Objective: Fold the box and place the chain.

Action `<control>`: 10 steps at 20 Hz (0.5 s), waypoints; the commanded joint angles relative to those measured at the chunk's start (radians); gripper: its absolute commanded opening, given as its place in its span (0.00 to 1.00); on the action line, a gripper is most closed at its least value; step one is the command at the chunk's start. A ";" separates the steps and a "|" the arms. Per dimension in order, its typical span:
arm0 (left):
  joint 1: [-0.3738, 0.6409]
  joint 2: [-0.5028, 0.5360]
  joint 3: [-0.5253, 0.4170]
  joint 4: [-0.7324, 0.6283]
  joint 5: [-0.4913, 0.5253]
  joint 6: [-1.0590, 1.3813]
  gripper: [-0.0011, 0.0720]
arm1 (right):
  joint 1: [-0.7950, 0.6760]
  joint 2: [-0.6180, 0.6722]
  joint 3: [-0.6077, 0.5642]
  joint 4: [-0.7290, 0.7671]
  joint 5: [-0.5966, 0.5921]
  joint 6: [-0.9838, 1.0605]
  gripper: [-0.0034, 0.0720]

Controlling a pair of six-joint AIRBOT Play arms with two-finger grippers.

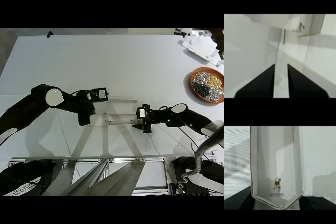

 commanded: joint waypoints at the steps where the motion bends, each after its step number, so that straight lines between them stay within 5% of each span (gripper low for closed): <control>1: 0.001 -0.040 -0.016 0.055 0.000 -0.012 0.42 | 0.000 0.000 0.000 0.000 0.000 0.000 0.60; 6: -0.004 -0.179 -0.016 -0.005 0.086 0.107 0.50 | 0.000 0.000 0.000 0.001 0.000 0.000 0.60; 10: 0.028 -0.229 -0.018 -0.184 0.134 0.365 0.52 | 0.000 0.000 0.000 0.001 0.000 0.000 0.60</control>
